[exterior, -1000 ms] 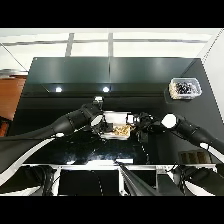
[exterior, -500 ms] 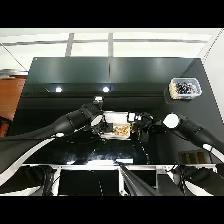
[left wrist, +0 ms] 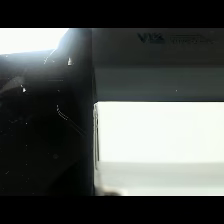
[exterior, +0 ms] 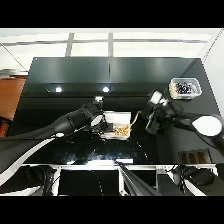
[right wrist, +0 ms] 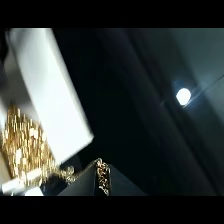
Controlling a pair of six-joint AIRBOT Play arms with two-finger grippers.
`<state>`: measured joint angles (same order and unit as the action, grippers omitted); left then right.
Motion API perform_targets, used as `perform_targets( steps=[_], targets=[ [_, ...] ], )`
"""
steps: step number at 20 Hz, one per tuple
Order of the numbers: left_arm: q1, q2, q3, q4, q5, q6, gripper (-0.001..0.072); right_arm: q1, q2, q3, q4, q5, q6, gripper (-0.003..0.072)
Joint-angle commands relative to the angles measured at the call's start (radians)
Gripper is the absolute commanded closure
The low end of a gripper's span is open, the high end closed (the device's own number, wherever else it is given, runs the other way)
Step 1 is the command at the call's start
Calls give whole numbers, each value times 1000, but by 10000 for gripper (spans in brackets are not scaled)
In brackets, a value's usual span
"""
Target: Fold the box and place the chain.
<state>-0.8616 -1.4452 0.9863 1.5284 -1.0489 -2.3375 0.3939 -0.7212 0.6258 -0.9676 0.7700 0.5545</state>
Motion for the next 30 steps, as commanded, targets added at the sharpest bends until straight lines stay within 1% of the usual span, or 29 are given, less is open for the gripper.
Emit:
perform_targets(
  steps=[1,2,4,5,6,9,12,16,21,22,23,24,26,28,29,30],
  targets=[
    [0,0,0,0,0,0,676,-4,106,153,60,32,131,660],
    [0,0,0,0,0,0,676,-4,106,215,111,43,131,660],
    [0,0,0,2,2,0,676,-4,106,301,278,35,131,659],
    [0,0,0,4,4,0,677,-4,106,315,367,35,130,659],
    [0,0,0,4,6,0,677,-3,104,315,406,50,131,659],
    [0,0,0,3,4,0,676,-3,77,313,377,138,160,659],
    [0,0,0,3,1,0,676,-3,47,287,372,167,197,659],
    [0,0,0,3,1,0,677,11,-7,246,372,245,237,659],
    [0,0,0,3,1,0,676,63,-84,227,371,247,242,657],
    [0,0,0,3,1,0,676,62,-90,227,364,246,242,561],
    [0,0,0,3,1,0,677,60,-90,227,341,244,244,289],
    [0,0,0,4,1,0,676,52,-90,228,296,249,253,159],
    [0,0,0,3,1,0,677,6,-90,228,181,298,263,160],
    [0,0,0,4,1,0,676,-63,-91,227,22,367,280,160],
    [0,0,0,4,1,0,676,-90,-91,219,-67,390,280,160],
    [0,0,0,4,1,0,676,-104,-92,198,-124,387,280,160]
  ],
)
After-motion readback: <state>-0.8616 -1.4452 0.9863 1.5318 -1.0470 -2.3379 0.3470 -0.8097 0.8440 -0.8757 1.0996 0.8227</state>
